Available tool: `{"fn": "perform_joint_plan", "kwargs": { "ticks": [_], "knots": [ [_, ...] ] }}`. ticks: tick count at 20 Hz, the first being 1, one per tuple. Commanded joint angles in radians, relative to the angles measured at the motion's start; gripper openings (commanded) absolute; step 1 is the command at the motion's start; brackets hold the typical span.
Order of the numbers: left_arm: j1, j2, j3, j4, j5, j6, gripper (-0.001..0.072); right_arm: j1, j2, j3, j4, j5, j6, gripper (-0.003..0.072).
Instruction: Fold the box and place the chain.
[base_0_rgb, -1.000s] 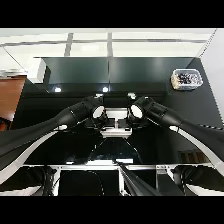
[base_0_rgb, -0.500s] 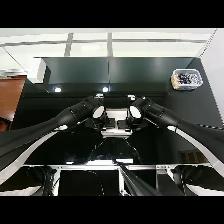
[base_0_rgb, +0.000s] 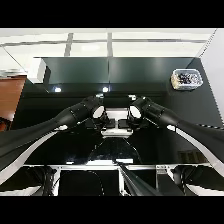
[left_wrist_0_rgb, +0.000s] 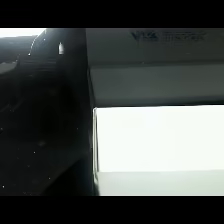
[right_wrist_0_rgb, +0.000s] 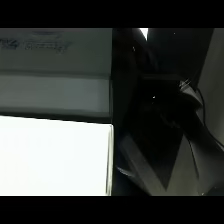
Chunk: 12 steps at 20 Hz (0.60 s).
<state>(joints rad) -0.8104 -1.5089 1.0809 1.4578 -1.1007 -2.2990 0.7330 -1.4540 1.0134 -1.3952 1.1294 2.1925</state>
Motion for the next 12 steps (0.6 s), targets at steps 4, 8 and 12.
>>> {"fn": "perform_joint_plan", "kwargs": {
  "ticks": [4, 8, 12],
  "knots": [
    [0.001, 0.001, 0.000, 0.000, 0.000, 0.003, 0.0024, 0.001, 0.044, 0.000, -0.016, 0.019, -0.042, 0.0382],
    [0.001, 0.001, 0.000, 0.000, 0.001, 0.003, 0.0024, -0.002, 0.185, 0.001, -0.024, 0.023, -0.078, 0.0382],
    [0.001, 0.001, 0.000, 0.000, 0.000, 0.003, 0.0024, -0.029, 0.361, 0.003, -0.133, 0.030, -0.085, 0.0381]
  ]
}}
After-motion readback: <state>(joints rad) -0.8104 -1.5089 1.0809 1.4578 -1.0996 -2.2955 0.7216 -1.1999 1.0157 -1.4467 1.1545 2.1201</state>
